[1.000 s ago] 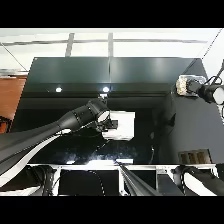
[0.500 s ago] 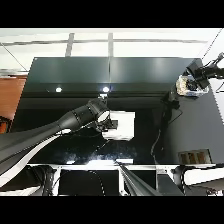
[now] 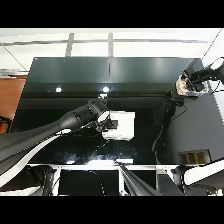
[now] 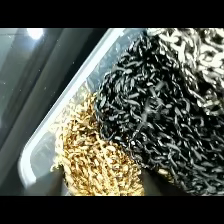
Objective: Fold the box and place the chain.
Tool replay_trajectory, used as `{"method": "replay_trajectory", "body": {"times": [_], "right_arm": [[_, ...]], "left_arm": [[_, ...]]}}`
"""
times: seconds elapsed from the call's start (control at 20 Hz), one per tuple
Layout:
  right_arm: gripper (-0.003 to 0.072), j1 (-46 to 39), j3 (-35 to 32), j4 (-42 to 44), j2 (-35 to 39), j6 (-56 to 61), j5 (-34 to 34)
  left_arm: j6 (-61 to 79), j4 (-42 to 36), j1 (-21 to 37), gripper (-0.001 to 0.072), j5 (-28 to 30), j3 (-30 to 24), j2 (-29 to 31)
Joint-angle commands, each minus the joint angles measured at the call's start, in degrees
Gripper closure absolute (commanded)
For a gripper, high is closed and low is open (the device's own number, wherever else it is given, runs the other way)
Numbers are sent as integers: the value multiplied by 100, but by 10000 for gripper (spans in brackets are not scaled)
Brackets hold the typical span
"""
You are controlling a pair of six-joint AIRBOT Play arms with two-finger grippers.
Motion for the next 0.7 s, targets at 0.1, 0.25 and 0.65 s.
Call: {"method": "replay_trajectory", "body": {"times": [0.1, 0.25, 0.65], "right_arm": [[671, -37, 87, 337, -50, -750, 221], [671, -122, 597, 293, 7, -1622, 949], [672, -350, 848, 293, 1742, -2981, 1172]], "left_arm": [[2, 0, 4, 683, -2, 2, -2], [2, 0, 4, 683, -2, 2, -2], [2, 0, 4, 683, 0, 2, -2]]}}
